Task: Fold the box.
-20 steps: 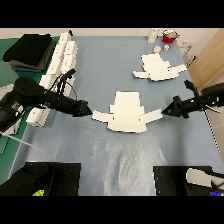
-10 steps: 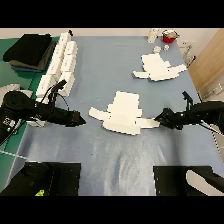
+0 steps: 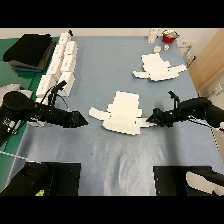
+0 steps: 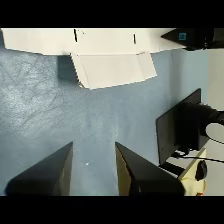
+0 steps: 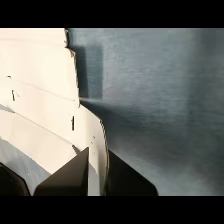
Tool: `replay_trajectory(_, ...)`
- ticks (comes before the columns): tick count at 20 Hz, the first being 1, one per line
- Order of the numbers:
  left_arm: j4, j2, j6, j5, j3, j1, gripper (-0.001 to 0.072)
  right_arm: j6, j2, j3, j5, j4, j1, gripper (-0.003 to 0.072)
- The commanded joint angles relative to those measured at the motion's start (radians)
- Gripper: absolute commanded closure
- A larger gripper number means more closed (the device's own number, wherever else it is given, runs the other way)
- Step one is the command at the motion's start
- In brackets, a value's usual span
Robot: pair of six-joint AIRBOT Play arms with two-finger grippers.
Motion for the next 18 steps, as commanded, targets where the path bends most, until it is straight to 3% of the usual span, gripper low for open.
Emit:
replay_trajectory(1,-0.006,0.001,0.002,-0.011,0.000,0.000,0.0410,-0.024,-0.024,0.048,0.002,0.003,0.033,0.0638)
replay_trajectory(2,-0.009,0.001,0.002,-0.011,0.000,0.000,0.0410,-0.036,-0.023,0.056,-0.006,0.003,0.033,0.0681)
replay_trajectory(6,-0.002,-0.008,0.003,0.000,0.002,0.003,0.0410,-0.081,-0.018,0.055,-0.078,0.003,0.092,0.0682)
replay_trajectory(9,0.014,-0.049,0.005,-0.004,0.006,0.029,0.0410,-0.080,0.043,-0.012,-0.100,0.002,0.201,0.0682)
replay_trajectory(13,0.058,-0.112,0.027,0.006,0.006,0.090,0.0410,-0.072,0.234,-0.171,0.019,-0.001,0.299,0.0682)
replay_trajectory(18,0.063,-0.137,0.082,0.069,0.003,0.060,0.0411,-0.072,0.414,-0.272,0.116,-0.016,0.359,0.0682)
